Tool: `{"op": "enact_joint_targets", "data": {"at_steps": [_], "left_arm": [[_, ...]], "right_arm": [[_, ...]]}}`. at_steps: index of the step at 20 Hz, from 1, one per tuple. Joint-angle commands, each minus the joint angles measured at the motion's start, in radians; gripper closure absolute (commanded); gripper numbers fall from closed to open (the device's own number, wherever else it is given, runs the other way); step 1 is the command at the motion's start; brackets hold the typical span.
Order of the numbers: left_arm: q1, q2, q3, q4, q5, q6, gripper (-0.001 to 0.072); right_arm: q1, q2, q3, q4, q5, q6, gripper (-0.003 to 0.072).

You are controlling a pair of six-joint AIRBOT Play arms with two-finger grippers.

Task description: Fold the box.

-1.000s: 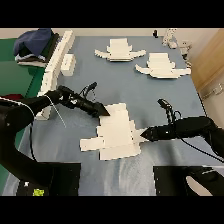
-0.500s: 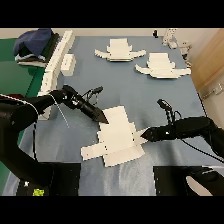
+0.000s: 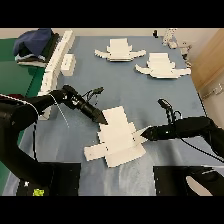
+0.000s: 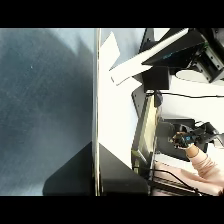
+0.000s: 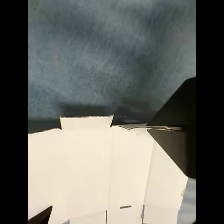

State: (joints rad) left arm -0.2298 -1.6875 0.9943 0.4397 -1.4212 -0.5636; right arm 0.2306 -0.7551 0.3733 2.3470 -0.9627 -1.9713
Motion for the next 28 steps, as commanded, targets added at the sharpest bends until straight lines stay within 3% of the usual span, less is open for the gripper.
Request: {"op": "enact_joint_targets", "data": {"at_steps": [1,2,3,6,9,13,16,19,24,28], "left_arm": [[0.000,0.000,0.003,-0.002,-0.004,0.003,0.0696],[0.000,0.000,0.003,-0.013,-0.013,-0.001,0.0696],[0.000,0.000,0.003,-0.029,-0.028,0.000,0.0696],[-0.002,0.003,0.029,-0.054,-0.053,0.053,0.0698],[-0.016,0.064,0.050,-0.057,-0.032,0.267,0.0700],[-0.098,0.211,0.050,0.041,0.146,0.347,0.0701],[-0.154,0.330,0.035,0.110,0.238,0.352,0.0702],[-0.227,0.455,-0.047,0.190,0.418,0.375,0.0703],[-0.396,0.674,-0.282,0.182,0.759,0.452,0.0703],[-0.512,0.751,-0.415,0.186,0.908,0.463,0.0701]], "right_arm": [[0.000,0.000,0.008,-0.056,0.021,0.000,0.0563],[0.000,0.000,0.014,-0.091,0.021,0.000,0.0342],[0.000,0.000,0.023,-0.134,0.022,0.000,0.0279],[0.000,0.000,0.062,-0.337,0.051,0.072,0.0281],[0.000,0.000,0.092,-0.577,0.080,0.253,0.0281],[0.000,0.001,0.176,-0.806,0.091,0.544,0.0278],[0.000,0.002,0.258,-0.866,0.093,0.639,0.0277],[0.000,0.001,0.304,-0.866,0.098,0.694,0.0278],[0.000,-0.001,0.301,-0.866,0.101,0.737,0.0279],[0.000,-0.013,0.301,-0.847,0.108,0.743,0.0279]]}}
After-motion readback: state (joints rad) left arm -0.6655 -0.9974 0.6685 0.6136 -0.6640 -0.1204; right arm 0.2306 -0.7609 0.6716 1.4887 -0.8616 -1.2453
